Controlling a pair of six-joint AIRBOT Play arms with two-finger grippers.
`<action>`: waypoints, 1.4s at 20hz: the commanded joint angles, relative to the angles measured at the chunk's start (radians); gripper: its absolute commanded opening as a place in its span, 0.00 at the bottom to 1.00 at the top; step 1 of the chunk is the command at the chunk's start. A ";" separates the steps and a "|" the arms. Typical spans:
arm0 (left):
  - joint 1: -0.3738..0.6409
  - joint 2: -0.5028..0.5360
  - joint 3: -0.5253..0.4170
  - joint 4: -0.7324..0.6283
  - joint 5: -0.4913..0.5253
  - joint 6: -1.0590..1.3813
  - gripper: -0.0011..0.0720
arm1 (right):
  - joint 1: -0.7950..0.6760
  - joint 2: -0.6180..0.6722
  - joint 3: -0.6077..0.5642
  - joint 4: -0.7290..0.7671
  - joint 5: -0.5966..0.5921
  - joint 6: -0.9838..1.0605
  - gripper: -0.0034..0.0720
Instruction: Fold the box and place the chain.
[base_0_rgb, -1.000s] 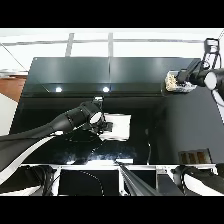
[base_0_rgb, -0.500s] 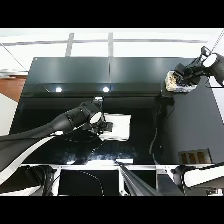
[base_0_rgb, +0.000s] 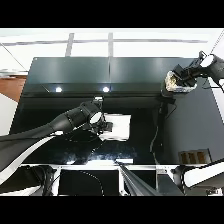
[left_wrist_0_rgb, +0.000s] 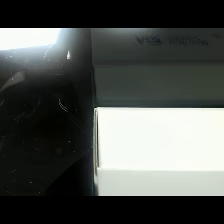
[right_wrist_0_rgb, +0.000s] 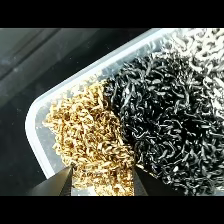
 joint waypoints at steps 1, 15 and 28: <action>0.001 0.000 0.001 0.003 0.001 0.000 0.06 | 0.003 -0.021 0.001 0.033 -0.004 0.007 0.59; 0.001 0.000 0.001 0.002 0.002 0.000 0.06 | -0.010 -0.051 0.065 0.131 0.063 -0.134 0.11; 0.001 0.000 0.001 0.001 0.009 0.000 0.06 | -0.060 0.364 0.199 0.139 0.180 -0.451 0.11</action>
